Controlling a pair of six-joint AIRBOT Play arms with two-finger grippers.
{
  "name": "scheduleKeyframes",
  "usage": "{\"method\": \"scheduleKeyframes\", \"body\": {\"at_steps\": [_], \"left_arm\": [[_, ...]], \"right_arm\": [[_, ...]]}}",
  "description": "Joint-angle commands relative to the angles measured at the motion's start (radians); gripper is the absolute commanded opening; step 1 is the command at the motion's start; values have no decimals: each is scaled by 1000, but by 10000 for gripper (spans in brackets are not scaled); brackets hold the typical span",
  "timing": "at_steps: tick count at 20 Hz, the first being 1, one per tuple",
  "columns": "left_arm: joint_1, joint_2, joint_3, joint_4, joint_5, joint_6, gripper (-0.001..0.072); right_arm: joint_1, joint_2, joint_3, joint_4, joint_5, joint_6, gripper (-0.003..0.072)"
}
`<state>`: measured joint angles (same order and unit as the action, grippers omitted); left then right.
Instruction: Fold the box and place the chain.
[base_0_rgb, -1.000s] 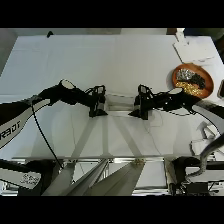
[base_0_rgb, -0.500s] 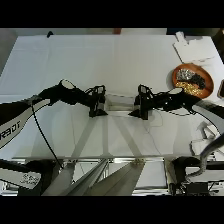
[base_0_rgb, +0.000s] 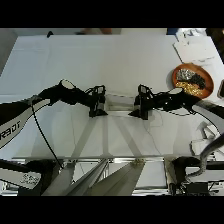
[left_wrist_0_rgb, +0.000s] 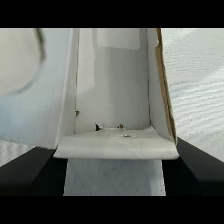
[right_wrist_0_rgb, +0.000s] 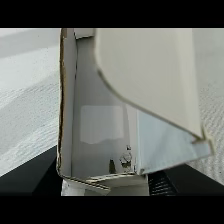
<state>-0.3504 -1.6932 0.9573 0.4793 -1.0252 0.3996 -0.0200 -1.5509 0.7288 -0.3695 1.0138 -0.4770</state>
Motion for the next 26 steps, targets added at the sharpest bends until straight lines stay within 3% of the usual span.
{"method": "scheduleKeyframes", "body": {"at_steps": [1, 17, 18, 20, 21, 26], "left_arm": [[0, -1, 1, 0, 0, 0, 257], [0, -1, 1, 0, 1, 0, 257], [0, -1, 1, 0, 1, 0, 257], [0, -1, 1, 0, 0, 0, 257], [0, -1, 1, 0, 0, 0, 257], [0, -1, 1, 0, 1, 0, 257]], "right_arm": [[0, 1, 1, 0, 0, 0, 461], [0, 1, 1, 8, 48, 0, 463], [0, 1, 1, 7, 48, 0, 491], [0, 1, 1, 8, 45, 0, 638], [0, 1, 1, 8, 45, 0, 666], [0, 18, 1, 3, 44, 1, 668]]}}
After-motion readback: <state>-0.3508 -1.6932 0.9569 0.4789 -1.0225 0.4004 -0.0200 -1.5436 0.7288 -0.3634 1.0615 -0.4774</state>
